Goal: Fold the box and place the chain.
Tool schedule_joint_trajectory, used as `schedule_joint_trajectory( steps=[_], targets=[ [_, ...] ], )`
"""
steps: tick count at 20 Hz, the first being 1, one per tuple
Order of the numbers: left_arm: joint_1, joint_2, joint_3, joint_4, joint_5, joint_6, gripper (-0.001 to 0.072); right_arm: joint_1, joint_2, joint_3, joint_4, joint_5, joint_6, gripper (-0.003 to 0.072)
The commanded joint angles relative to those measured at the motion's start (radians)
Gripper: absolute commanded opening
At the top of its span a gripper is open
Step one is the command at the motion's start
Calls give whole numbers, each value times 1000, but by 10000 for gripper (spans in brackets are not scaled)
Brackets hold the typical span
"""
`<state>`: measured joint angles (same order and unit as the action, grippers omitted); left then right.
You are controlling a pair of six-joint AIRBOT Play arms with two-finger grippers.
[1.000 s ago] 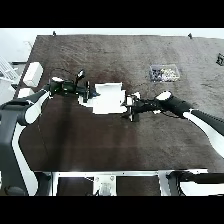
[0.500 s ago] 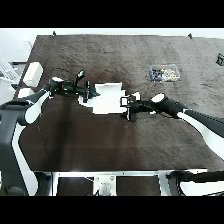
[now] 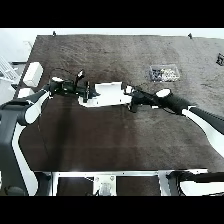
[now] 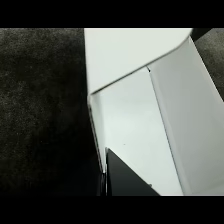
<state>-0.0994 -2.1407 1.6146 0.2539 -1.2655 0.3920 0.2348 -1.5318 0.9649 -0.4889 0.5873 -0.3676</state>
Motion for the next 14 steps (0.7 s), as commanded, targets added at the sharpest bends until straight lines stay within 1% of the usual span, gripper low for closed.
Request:
schedule_joint_trajectory(
  steps=[1, 2, 5, 8, 9, 11, 14],
  targets=[
    [0, 1, 0, 0, 0, 2, 23, -23, 2, 29, 10, 26, 8, 612],
    [0, 1, 0, 0, 0, 2, 23, -31, -2, 34, 17, 29, 8, 613],
    [0, 1, 0, 0, 0, 2, 23, -47, -38, 74, 29, 88, 9, 613],
    [0, 1, 0, 0, 0, 1, 23, -58, -65, 110, 29, 106, -7, 614],
    [0, 1, 0, 1, 0, 1, 23, -66, -72, 124, 28, 137, -3, 615],
    [0, 1, 0, 1, 1, 2, 23, -84, -99, 167, 29, 251, 1, 617],
    [0, 1, 0, 1, 1, 1, 23, -89, -133, 209, 26, 280, -10, 625]
  ],
)
